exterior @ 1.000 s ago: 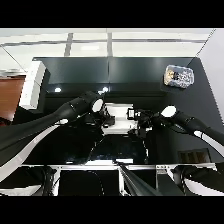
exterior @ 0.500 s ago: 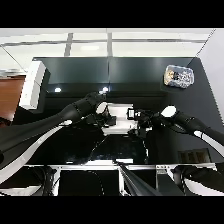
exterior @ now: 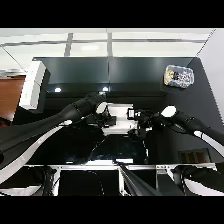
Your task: Fold the box and place the chain.
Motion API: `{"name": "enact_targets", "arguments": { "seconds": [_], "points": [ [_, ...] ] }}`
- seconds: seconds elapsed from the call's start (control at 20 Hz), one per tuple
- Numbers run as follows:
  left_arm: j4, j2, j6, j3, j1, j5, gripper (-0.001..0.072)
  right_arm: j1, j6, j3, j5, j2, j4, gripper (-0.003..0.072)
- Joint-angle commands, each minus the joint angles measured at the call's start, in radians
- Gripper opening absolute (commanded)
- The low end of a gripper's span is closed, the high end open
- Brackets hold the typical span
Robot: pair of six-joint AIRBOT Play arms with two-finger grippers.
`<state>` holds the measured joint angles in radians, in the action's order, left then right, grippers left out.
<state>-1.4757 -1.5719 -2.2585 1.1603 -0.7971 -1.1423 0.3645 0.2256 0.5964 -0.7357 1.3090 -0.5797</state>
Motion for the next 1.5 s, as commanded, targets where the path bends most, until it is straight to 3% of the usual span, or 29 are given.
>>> {"name": "enact_targets", "arguments": {
  "seconds": [0.0, 0.05, 0.15, 0.2, 0.35, 0.4, 0.5, 0.75, 0.8, 0.9, 1.0, 1.45],
  "points": [
    [0.007, -0.001, -0.001, 0.001, 0.0, -0.008, 0.0224, 0.001, 0.0, 0.0, 0.0, 0.0, 0.0, 0.0223],
    [0.007, -0.001, -0.001, 0.001, 0.0, -0.008, 0.0222, 0.001, 0.0, 0.0, 0.0, 0.0, 0.0, 0.0223],
    [0.006, -0.001, -0.002, 0.001, 0.0, -0.007, 0.007, 0.001, 0.0, 0.0, 0.0, 0.0, 0.0, 0.0223],
    [0.006, -0.001, -0.002, 0.001, 0.0, -0.006, 0.0027, 0.001, 0.0, 0.0, 0.0, 0.0, 0.0, 0.0223],
    [0.007, -0.001, -0.01, 0.001, 0.001, -0.003, 0.003, 0.001, 0.0, 0.0, 0.0, 0.0, 0.0, 0.0223],
    [0.013, -0.001, -0.009, 0.001, 0.0, -0.002, 0.0085, 0.001, 0.0, 0.0, 0.0, 0.0, 0.0, 0.0223],
    [0.017, -0.001, -0.009, 0.01, 0.001, -0.003, 0.0467, 0.001, 0.0, 0.0, 0.0, 0.0, 0.0, 0.0223],
    [-0.037, -0.004, -0.024, 0.022, 0.0, -0.022, 0.0464, 0.001, 0.0, 0.0, 0.0, 0.0, 0.0, 0.0223],
    [-0.037, -0.005, -0.024, 0.022, 0.0, -0.022, 0.0413, 0.001, 0.0, 0.0, 0.0, 0.0, 0.0, 0.0223],
    [-0.035, -0.005, -0.024, 0.022, -0.001, -0.014, 0.0134, 0.001, 0.0, 0.0, 0.0, 0.0, 0.0, 0.0222],
    [-0.034, -0.005, -0.024, 0.023, -0.001, -0.013, 0.0026, 0.001, 0.0, 0.0, 0.0, 0.0, 0.0, 0.0223],
    [-0.023, -0.005, -0.024, 0.023, 0.0, 0.012, 0.0028, 0.001, 0.0, 0.0, -0.001, 0.0, 0.0, 0.0222]
  ]
}}
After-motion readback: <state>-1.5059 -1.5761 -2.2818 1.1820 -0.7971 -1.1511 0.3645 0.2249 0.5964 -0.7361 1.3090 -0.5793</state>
